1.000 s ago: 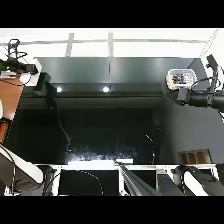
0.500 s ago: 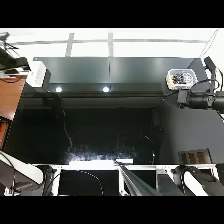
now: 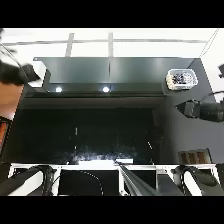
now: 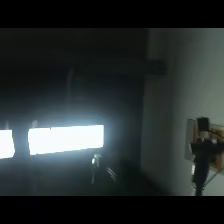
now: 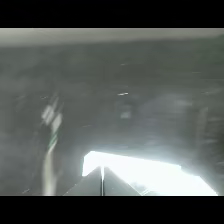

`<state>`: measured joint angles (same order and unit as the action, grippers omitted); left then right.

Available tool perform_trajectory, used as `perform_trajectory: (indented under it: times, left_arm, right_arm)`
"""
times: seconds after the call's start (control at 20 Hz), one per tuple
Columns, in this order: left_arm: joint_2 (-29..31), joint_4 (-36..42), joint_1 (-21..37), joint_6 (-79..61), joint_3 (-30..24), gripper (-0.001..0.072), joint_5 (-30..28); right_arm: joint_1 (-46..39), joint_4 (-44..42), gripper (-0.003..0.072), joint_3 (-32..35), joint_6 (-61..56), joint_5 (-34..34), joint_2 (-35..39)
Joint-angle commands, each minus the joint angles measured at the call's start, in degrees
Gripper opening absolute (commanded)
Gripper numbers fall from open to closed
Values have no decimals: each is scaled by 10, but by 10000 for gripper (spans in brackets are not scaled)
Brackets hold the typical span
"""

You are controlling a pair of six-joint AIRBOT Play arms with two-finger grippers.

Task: Fold the box and place the chain.

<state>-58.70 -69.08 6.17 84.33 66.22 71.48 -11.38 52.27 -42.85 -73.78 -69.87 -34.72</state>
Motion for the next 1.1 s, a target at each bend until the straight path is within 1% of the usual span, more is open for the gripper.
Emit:
perform_trajectory:
  times: [0.0, 0.05, 0.1, 0.15, 0.2, 0.3, 0.35, 0.45, 0.5, 1.05]
  left_arm:
    - [238, 21, -89, -18, -311, 28, -186]
    - [287, 23, -107, -17, -373, 28, -224]
    - [331, 24, -121, -11, -424, 28, -255]
    - [363, 25, -126, -8, -456, 27, -271]
    - [386, 25, -126, 4, -476, 28, -280]
    - [409, 23, -121, 5, -481, 28, -283]
    - [414, 22, -122, 5, -481, 28, -294]
    - [417, 22, -122, 5, -481, 28, -319]
    - [417, 23, -122, 5, -481, 28, -323]
    - [417, 23, -122, 5, -481, 28, -321]
  right_arm:
    - [0, 69, 12, 85, -42, 96, 92]
    - [0, 68, 12, 112, -42, 119, 95]
    - [0, 74, 13, 136, -36, 141, 93]
    - [0, 84, 14, 151, -33, 158, 92]
    - [0, 94, 16, 159, -33, 166, 92]
    - [0, 82, 16, 159, -35, 148, 92]
    - [0, 77, 17, 159, -35, 146, 92]
    - [0, 78, 17, 159, -35, 146, 92]
    - [0, 78, 16, 159, -36, 146, 92]
    - [0, 78, 16, 159, -35, 146, 92]
